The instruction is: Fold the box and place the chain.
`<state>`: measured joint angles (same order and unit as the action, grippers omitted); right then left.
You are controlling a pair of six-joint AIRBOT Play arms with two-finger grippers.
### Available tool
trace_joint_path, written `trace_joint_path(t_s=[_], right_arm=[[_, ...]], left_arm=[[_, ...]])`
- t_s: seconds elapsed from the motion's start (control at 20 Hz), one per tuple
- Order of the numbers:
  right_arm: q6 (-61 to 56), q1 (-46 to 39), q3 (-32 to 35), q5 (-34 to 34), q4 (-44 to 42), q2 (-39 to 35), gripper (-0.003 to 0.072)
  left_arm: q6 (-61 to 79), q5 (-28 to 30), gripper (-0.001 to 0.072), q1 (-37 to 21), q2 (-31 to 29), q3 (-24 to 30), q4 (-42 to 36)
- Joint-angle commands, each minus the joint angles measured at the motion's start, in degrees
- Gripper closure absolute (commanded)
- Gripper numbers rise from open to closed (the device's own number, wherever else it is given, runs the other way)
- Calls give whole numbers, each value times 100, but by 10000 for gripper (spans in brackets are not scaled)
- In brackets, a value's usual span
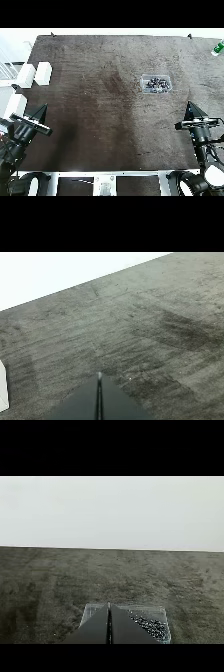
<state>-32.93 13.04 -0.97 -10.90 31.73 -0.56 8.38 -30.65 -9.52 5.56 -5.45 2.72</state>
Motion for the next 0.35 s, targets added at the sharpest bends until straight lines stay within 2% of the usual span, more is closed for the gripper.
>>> trace_joint_path(t_s=[0.0, 0.3], right_arm=[[-4, 0, 4, -2, 0, -2, 675], [-4, 0, 140, -2, 0, -2, 675]], left_arm=[[2, 4, 687, 0, -2, 4, 2], [2, 2, 687, 0, -2, 4, 0]])
